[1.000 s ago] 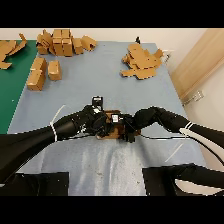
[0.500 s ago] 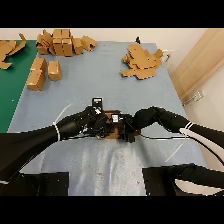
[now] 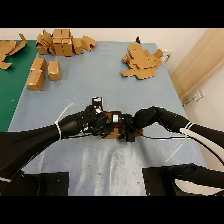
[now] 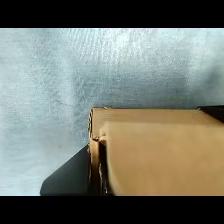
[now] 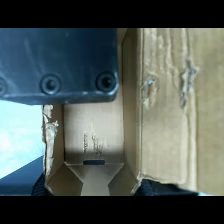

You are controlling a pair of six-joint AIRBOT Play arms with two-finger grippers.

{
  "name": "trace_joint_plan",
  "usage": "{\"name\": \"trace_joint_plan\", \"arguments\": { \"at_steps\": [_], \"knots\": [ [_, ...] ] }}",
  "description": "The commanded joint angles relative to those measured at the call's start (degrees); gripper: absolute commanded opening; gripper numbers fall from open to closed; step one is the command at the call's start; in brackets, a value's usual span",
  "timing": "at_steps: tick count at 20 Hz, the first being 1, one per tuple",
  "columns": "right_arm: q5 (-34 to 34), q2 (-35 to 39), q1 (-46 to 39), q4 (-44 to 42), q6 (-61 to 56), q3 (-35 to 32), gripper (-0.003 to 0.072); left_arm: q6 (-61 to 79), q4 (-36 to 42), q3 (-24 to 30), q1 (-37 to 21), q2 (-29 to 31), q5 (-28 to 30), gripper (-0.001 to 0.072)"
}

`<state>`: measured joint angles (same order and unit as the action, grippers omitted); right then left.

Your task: Fold the box.

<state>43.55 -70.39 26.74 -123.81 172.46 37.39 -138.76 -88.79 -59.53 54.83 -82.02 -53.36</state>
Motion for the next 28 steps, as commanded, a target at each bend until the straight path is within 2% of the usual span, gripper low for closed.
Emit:
{"name": "trace_joint_plan", "arguments": {
  "at_steps": [1,4,8,9,10,11,16,21,28],
  "knots": [
    [0.02,0.0,0.07,-0.07,0.07,0.02,0.0556,1.03,0.28,-0.07,0.09,-0.02,0.04,0.0012],
    [0.02,0.0,0.07,-0.04,0.07,0.02,0.0556,1.68,0.55,-0.07,0.07,0.0,-0.74,0.0012],
    [0.02,0.0,0.07,-0.07,0.07,0.02,0.0556,4.24,0.46,-0.63,0.07,0.0,-5.55,0.0015],
    [0.02,0.0,0.07,-0.04,0.07,0.02,0.0556,4.9,0.42,-1.01,0.0,0.0,-6.43,0.0103],
    [0.02,0.0,0.07,-0.07,0.07,0.02,0.0556,4.85,0.33,-1.51,-0.13,0.0,-7.15,0.0371],
    [0.02,0.0,0.04,-0.04,0.07,0.02,0.0556,4.81,0.24,-1.99,-0.37,0.0,-7.69,0.0441],
    [0.02,0.0,0.07,-0.04,0.07,0.02,0.0556,4.85,0.0,-5.31,-2.6,0.0,-12.02,0.0441],
    [0.02,0.0,0.07,-0.04,0.07,0.02,0.0556,7.41,-0.02,-9.81,-3.74,0.15,-19.56,0.0441],
    [0.02,0.0,0.07,-0.04,0.07,0.02,0.0556,7.91,0.28,-11.98,-3.74,1.84,-20.15,0.044]
  ]
}}
